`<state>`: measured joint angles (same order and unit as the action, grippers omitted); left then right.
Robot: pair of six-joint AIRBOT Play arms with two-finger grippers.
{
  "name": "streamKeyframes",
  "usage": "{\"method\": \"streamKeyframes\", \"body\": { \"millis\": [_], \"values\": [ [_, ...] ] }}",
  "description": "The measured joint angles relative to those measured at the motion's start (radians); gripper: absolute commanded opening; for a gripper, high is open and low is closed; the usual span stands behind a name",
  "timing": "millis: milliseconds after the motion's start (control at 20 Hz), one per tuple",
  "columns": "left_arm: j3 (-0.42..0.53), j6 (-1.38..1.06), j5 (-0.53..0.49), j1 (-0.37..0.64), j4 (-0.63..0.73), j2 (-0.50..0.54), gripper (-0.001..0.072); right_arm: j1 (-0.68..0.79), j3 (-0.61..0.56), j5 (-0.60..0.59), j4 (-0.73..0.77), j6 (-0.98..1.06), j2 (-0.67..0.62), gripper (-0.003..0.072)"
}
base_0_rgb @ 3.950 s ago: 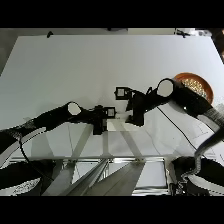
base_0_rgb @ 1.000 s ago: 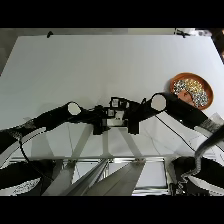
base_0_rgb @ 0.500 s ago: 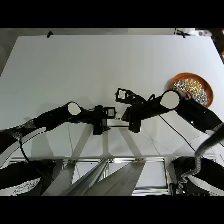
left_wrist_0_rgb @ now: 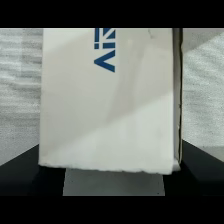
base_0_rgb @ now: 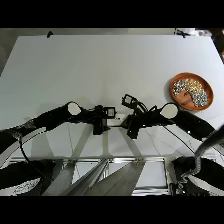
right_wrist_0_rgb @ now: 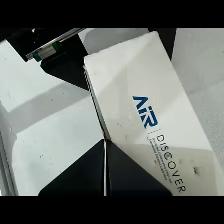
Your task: Fold the box and place the chain.
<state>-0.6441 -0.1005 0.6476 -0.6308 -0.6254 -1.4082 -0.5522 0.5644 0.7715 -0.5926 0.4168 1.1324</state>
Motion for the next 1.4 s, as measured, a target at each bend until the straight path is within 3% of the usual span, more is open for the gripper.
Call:
{"method": "streamKeyframes", "body": {
  "millis": [300,600,1100,1400],
  "values": [
    [0.0,0.0,0.0,0.0,0.0,0.0,0.0205,0.0,-0.018,-0.031,0.101,-0.071,-0.011,0.0007],
    [0.0,0.0,0.0,0.0,0.0,0.0,0.0205,0.0,-0.022,0.026,0.151,-0.167,-0.047,0.0007],
    [0.0,0.0,0.0,0.0,0.0,0.0,0.0205,0.022,-0.022,0.037,0.193,-0.251,0.081,0.0008],
    [0.0,0.0,0.0,0.0,0.0,0.0,0.0205,0.028,-0.022,0.066,0.242,-0.343,0.018,0.0008]
  ]
}}
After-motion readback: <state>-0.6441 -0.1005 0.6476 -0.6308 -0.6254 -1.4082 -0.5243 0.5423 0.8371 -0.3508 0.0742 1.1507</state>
